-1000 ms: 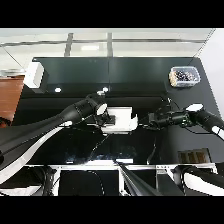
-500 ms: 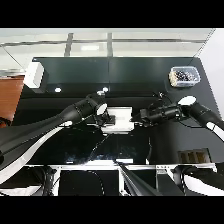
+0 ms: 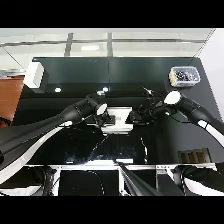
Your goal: Fold the box and place the chain.
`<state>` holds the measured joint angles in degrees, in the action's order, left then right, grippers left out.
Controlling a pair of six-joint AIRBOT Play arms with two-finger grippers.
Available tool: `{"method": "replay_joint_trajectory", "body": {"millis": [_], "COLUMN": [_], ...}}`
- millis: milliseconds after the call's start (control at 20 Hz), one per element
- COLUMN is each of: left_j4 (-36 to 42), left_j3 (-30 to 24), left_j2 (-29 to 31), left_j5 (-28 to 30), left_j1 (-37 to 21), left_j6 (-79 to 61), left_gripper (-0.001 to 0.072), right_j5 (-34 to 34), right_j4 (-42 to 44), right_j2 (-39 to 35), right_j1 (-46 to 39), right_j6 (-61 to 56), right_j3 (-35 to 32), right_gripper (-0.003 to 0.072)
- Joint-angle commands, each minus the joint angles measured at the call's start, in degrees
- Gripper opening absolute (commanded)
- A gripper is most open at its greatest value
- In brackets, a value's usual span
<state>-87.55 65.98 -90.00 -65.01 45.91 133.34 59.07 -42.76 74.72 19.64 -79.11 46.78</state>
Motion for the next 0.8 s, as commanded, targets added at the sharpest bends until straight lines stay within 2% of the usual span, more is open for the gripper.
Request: {"method": "replay_joint_trajectory", "body": {"millis": [0,250,300,400,600,750], "left_j4": [0.0,0.0,0.0,0.0,0.7,1.3], "left_j3": [0.0,0.0,0.0,0.0,0.0,0.0], "left_j2": [0.0,0.0,0.0,0.0,0.0,0.0], "left_j5": [0.0,0.0,0.0,0.0,0.0,0.4], "left_j1": [0.0,0.0,0.0,0.0,0.0,0.0], "left_j6": [0.0,0.0,0.0,0.0,0.0,0.0], "left_gripper": [0.0030,0.0031,0.0030,0.0031,0.0031,0.0030], "right_j5": [-2.3,-7.6,-8.2,-8.2,-5.1,-1.1], "right_j4": [-7.1,-13.2,-16.0,-20.1,-26.3,-33.6], "right_j2": [0.0,0.0,0.0,0.3,1.6,3.4], "right_j1": [3.7,8.8,9.7,10.8,12.6,15.1], "right_j6": [-6.5,-13.7,-15.9,-19.7,-27.0,-31.4], "right_j3": [2.5,2.7,2.9,3.3,4.2,8.4], "right_gripper": [0.0479,0.0475,0.0438,0.0422,0.0421,0.0421]}}
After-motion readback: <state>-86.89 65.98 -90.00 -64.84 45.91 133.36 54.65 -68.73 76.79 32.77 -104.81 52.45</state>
